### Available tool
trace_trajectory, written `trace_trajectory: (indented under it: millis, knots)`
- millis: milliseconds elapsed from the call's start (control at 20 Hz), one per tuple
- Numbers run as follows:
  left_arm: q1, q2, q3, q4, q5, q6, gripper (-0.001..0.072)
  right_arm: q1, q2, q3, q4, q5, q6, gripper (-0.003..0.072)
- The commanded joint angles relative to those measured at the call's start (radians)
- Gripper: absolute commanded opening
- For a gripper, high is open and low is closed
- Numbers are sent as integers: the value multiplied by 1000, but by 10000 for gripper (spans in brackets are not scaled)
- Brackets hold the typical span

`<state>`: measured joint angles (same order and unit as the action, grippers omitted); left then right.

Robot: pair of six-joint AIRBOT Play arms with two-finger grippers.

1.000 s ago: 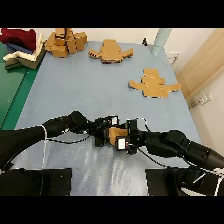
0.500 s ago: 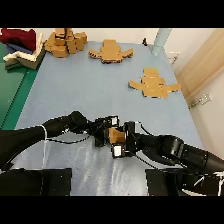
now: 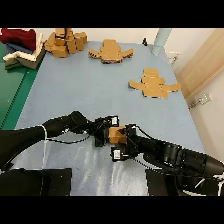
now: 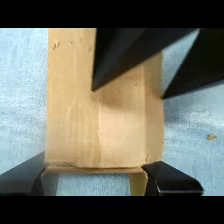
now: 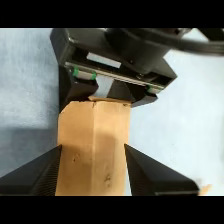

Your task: Fold the box.

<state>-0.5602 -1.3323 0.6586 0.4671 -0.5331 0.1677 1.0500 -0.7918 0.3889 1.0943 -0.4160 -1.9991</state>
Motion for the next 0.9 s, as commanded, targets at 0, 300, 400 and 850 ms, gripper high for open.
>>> trace_trajectory:
  millis: [0,300,400,850]
  knots:
    - [1,0,1,0,1,0,474,3,-1,-3,-69,-3,52,585]
    - [0,0,1,0,0,0,474,4,-43,-2,-69,5,55,505]
    - [0,0,1,0,0,0,474,4,-42,-1,-70,16,54,435]
    - [1,0,1,0,0,0,474,4,-26,-1,-69,19,54,297]
